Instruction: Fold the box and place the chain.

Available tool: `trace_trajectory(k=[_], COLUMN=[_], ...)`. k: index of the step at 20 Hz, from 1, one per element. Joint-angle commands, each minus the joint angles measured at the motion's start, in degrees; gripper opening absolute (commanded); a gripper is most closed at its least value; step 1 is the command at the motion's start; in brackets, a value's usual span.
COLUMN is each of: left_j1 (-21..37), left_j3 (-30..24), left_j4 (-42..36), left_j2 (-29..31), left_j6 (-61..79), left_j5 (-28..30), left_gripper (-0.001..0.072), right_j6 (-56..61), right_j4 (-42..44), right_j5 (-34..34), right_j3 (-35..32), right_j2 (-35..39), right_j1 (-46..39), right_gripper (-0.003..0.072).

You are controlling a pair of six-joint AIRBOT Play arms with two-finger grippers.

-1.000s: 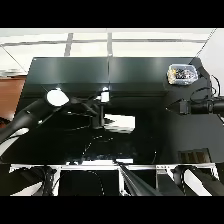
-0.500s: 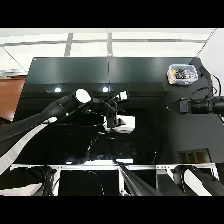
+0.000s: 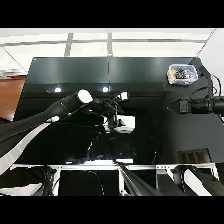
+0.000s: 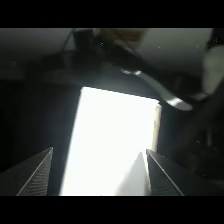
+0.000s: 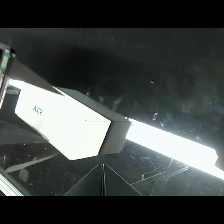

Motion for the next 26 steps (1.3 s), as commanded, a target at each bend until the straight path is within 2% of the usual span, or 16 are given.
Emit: trace_trajectory(k=[1,7,12,17,18,20,23,26], left_j1=[0.0,0.0,-1.3,-4.6,-5.2,-5.1,-1.8,7.3], left_j3=[0.1,0.1,0.1,0.1,0.1,0.9,3.1,3.7], left_j4=[1.8,2.5,8.1,10.7,10.7,12.2,20.0,31.1], left_j2=[-0.3,-0.3,-0.3,-2.9,-2.8,-2.3,0.1,4.4], left_j6=[-0.6,-0.2,-0.1,-3.6,-3.7,-8.5,-21.5,-33.6], left_j5=[-3.5,-4.1,-3.8,2.7,3.5,2.2,-0.8,-1.4], left_gripper=[0.0707,0.0707,0.0707,0.0696,0.0647,0.0374,0.0365,0.0365], right_j6=[0.0,0.0,0.0,0.0,0.0,0.0,0.0,0.0], right_j4=[0.0,0.0,0.0,0.0,0.0,0.0,-0.3,-0.2], right_j5=[0.0,0.0,0.0,-0.1,-0.1,-0.2,-0.4,-1.0], right_j3=[0.0,0.0,0.0,0.0,0.0,0.0,0.0,0.0], right_j2=[0.0,0.0,0.0,0.0,0.0,0.0,0.0,0.0], right_j1=[0.0,0.0,0.0,0.0,0.0,0.0,0.0,0.0], right_gripper=[0.0012,0.0011,0.0011,0.0011,0.0011,0.0011,0.0012,0.0011])
